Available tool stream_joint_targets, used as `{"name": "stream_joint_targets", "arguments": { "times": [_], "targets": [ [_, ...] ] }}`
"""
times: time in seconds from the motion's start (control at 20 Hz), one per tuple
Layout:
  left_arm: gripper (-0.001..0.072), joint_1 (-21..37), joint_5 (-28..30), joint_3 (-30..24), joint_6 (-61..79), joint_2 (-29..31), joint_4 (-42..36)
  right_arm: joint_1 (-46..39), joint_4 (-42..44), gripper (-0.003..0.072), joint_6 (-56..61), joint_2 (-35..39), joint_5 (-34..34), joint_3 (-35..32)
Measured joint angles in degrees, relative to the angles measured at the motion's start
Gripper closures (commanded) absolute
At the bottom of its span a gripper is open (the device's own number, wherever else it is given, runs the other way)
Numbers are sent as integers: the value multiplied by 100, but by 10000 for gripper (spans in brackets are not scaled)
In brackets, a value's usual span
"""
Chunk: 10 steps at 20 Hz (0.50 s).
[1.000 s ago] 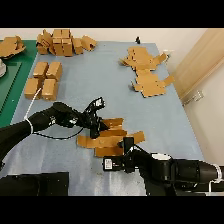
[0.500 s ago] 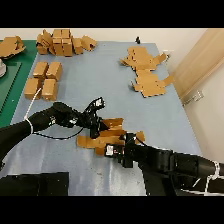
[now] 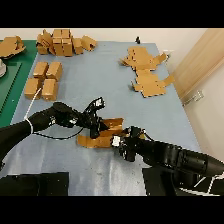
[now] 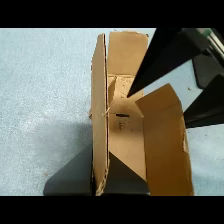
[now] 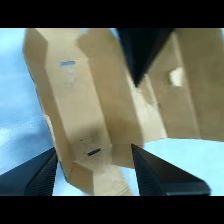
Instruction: Fold the box.
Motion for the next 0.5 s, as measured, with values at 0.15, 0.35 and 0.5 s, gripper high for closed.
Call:
{"name": "stream_joint_targets", "arguments": {
  "times": [0.15,0.35,0.5],
  "targets": [
    [697,0,-2,0,0,0,0,-457,649,-28,-811,22,295,-72],
    [696,0,-2,0,0,0,0,-1119,2011,-28,-2382,33,420,-109],
    [697,0,-2,0,0,0,-2,-1591,2826,-28,-3329,33,433,-118]
  ]
}}
